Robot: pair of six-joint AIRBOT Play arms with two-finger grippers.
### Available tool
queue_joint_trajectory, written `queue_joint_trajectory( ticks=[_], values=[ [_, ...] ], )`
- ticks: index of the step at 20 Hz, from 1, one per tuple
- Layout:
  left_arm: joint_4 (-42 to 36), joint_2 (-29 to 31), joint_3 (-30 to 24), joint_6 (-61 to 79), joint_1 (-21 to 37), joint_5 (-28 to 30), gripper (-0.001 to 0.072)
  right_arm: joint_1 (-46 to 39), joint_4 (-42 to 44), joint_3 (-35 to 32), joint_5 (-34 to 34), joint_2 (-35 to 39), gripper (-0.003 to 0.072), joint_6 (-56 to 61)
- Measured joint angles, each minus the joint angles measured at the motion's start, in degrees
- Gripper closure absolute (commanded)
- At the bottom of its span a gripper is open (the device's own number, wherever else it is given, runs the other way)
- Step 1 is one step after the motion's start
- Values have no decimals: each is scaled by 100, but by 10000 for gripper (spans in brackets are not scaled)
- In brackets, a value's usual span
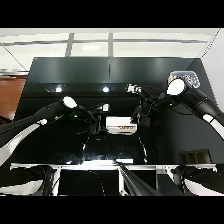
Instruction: Fold the box and place the chain.
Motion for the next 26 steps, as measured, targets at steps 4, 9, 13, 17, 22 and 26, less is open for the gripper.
queue_joint_trajectory(
  ticks=[4,9,13,17,22,26],
  values=[
    [0,0,0,0,0,0,246,90,-96,0,4,2,504,42],
    [0,0,0,0,0,0,246,122,-133,-2,74,2,503,85],
    [-2,0,0,-2,0,0,246,122,-186,-4,177,2,503,87],
    [-2,0,0,-7,0,2,246,122,-227,-4,203,2,503,85],
    [-2,0,0,-7,0,0,246,122,-243,-7,214,2,503,85],
    [-2,0,0,-7,0,2,246,122,-234,-133,120,-2,503,83]
  ],
)
